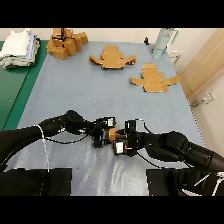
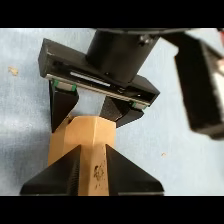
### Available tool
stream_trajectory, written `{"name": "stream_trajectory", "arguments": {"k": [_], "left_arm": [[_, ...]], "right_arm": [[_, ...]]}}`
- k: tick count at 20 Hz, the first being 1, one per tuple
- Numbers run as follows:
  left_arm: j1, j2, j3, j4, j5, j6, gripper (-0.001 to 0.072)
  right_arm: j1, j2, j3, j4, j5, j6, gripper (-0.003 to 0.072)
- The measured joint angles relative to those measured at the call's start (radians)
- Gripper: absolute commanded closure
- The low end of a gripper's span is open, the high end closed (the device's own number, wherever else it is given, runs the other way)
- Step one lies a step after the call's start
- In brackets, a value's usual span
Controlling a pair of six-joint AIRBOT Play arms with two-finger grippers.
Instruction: Fold the box.
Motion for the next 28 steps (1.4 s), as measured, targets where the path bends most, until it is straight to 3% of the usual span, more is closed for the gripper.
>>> {"name": "stream_trajectory", "arguments": {"k": [9, 10, 11, 12, 24, 25, 26, 28], "left_arm": [[0.0, 0.0, 0.0, 0.0, 0.001, 0.0, 0.0206], [0.0, 0.0, 0.0, 0.0, 0.001, 0.0, 0.0206], [0.0, 0.0, 0.0, 0.0, 0.002, 0.0, 0.0206], [0.0, 0.0, 0.0, 0.0, 0.002, 0.0, 0.0206], [0.0, 0.0, 0.0, 0.0, 0.0, 0.0, 0.0206], [0.0, 0.0, 0.0, 0.0, 0.0, 0.0, 0.0206], [0.0, 0.0, 0.0, 0.0, -0.001, 0.001, 0.0206], [0.0, 0.0, 0.0, 0.0, -0.001, 0.001, 0.0206]], "right_arm": [[-0.025, -0.014, 0.005, -0.004, 0.001, 0.001, 0.0457], [-0.028, -0.017, 0.005, -0.004, 0.001, 0.001, 0.0469], [-0.031, -0.019, 0.005, -0.005, 0.0, 0.001, 0.0551], [-0.032, -0.021, 0.005, -0.006, 0.0, 0.001, 0.0559], [-0.032, -0.025, 0.005, 0.06, -0.071, 0.0, 0.0557], [-0.03, -0.025, 0.005, 0.067, -0.076, 0.0, 0.0511], [-0.03, -0.023, 0.005, 0.072, -0.081, 0.0, 0.0408], [-0.03, -0.009, 0.007, 0.084, -0.087, 0.0, 0.037]]}}
